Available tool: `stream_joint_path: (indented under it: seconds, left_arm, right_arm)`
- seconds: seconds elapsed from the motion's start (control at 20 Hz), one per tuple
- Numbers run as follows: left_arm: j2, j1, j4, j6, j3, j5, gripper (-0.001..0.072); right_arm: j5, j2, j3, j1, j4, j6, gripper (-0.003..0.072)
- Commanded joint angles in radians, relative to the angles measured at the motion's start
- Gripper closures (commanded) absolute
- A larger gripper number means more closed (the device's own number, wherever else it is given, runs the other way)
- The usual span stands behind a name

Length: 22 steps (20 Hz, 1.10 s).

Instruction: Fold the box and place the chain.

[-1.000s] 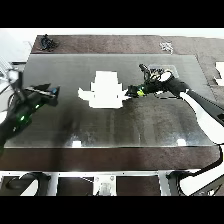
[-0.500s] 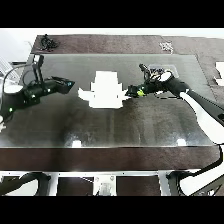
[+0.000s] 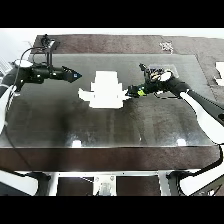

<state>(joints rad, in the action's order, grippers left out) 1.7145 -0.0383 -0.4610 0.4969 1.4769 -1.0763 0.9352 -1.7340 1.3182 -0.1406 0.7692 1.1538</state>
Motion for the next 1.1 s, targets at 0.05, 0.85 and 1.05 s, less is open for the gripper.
stream_joint_path:
  seconds: [0.05, 0.85, 1.05]
  left_arm:
    - [0.206, 0.000, -0.086, 0.156, 0.227, -0.176, 0.0244]
    - [0.461, 0.106, -0.093, 0.318, 0.514, -0.196, 0.0216]
    - [0.475, 0.124, -0.093, 0.318, 0.513, -0.195, 0.0216]
  right_arm:
    - [-0.001, 0.001, 0.001, 0.000, -0.002, -0.003, 0.0677]
    - [0.001, 0.001, 0.001, -0.001, -0.010, -0.002, 0.0677]
    - [0.001, 0.001, 0.001, -0.002, -0.010, -0.002, 0.0677]
